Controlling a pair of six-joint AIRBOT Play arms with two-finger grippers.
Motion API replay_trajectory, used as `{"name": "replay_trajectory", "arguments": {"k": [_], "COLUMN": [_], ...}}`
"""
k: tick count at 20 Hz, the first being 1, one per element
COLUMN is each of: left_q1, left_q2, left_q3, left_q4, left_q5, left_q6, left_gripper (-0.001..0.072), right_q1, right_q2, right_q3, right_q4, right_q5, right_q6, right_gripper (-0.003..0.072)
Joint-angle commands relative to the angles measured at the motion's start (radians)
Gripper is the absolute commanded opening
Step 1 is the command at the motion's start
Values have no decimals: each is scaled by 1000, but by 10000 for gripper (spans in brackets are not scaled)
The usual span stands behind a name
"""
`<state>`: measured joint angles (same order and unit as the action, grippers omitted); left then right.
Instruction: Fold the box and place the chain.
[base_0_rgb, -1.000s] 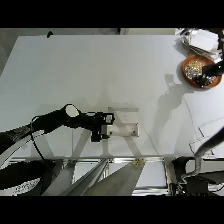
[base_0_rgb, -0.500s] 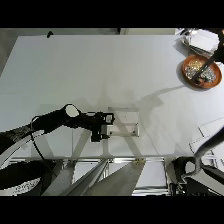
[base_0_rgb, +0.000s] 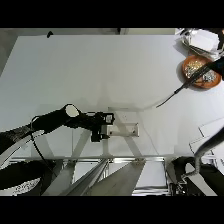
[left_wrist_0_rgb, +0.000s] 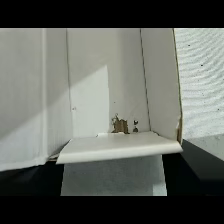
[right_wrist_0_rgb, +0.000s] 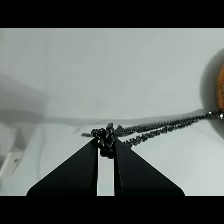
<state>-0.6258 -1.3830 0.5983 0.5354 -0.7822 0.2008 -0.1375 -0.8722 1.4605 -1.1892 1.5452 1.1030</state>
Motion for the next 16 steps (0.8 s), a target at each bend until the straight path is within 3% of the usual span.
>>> {"name": "replay_trajectory", "arguments": {"k": [1,12,16], "left_q1": [1,1,1], "left_q2": [1,1,1], "left_q3": [0,0,0], "left_q4": [0,0,0], "left_q5": [0,0,0], "left_q6": [0,0,0], "left_gripper": [256,256,256], "right_q1": [76,437,555], "right_q2": [66,91,90], "right_q3": [0,-8,-71], "right_q4": [49,91,89], "right_q5": [81,84,-15], "right_q6": [41,164,183], "right_gripper": [7,7,7]}}
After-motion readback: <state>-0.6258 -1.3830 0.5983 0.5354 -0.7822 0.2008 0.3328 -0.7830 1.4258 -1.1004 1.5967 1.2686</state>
